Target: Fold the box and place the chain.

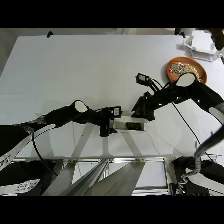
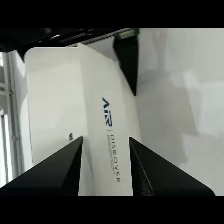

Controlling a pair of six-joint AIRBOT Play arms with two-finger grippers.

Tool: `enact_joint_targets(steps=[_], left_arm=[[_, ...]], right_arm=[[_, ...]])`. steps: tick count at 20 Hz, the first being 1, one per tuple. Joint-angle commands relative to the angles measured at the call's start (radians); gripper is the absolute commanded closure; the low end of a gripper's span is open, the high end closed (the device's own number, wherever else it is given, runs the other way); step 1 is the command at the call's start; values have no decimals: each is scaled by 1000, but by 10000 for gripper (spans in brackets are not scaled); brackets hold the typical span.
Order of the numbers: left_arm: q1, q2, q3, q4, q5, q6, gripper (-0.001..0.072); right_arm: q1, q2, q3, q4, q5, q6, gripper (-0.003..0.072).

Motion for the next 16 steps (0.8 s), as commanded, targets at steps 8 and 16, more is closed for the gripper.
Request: enact_joint_targets(steps=[8, 16], left_arm=[[0, 0, 0, 0, 0, 0, 275], [0, 0, 0, 0, 0, 0, 275]], right_arm=[[181, 32, -3, -173, -121, -17, 277], [225, 99, -22, -254, -194, 21, 287]])
